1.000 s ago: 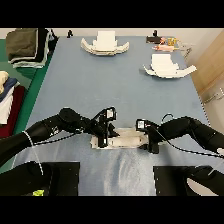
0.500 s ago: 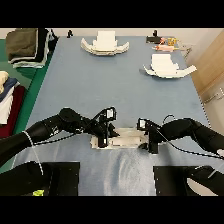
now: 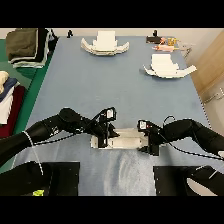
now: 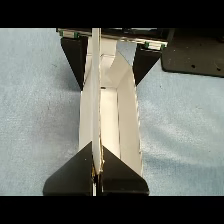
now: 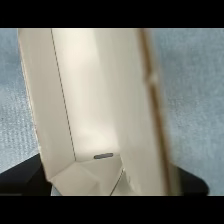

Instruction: Fold the box.

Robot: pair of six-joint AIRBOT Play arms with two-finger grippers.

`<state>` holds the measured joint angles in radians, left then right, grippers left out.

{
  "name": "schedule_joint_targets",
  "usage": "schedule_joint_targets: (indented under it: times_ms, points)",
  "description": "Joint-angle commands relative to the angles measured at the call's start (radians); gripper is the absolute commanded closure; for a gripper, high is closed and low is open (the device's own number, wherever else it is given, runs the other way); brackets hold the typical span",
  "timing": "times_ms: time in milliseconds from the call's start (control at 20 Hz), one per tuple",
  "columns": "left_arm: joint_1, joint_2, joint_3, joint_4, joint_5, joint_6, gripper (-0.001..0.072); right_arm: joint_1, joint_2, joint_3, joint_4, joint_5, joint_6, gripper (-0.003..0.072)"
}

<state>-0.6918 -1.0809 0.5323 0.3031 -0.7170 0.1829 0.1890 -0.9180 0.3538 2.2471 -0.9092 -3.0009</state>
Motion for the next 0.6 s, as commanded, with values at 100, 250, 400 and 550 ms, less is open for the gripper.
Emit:
schedule_joint_targets:
  times_ms: [100,250,400,550]
  points:
    - [0.000,-0.001,0.001,0.000,0.002,0.000,0.0696,0.000,-0.002,0.000,-0.011,0.019,0.000,0.0035]
    - [0.000,-0.001,0.001,0.000,0.002,0.000,0.0696,0.000,-0.019,-0.005,-0.008,0.027,0.000,0.0038]
    - [0.000,-0.001,0.001,0.000,0.001,0.000,0.0696,0.000,-0.023,-0.006,-0.008,0.030,0.000,0.0061]
    - [0.000,-0.001,0.001,0.000,0.002,0.000,0.0696,0.000,-0.022,-0.006,-0.014,0.030,0.000,0.0178]
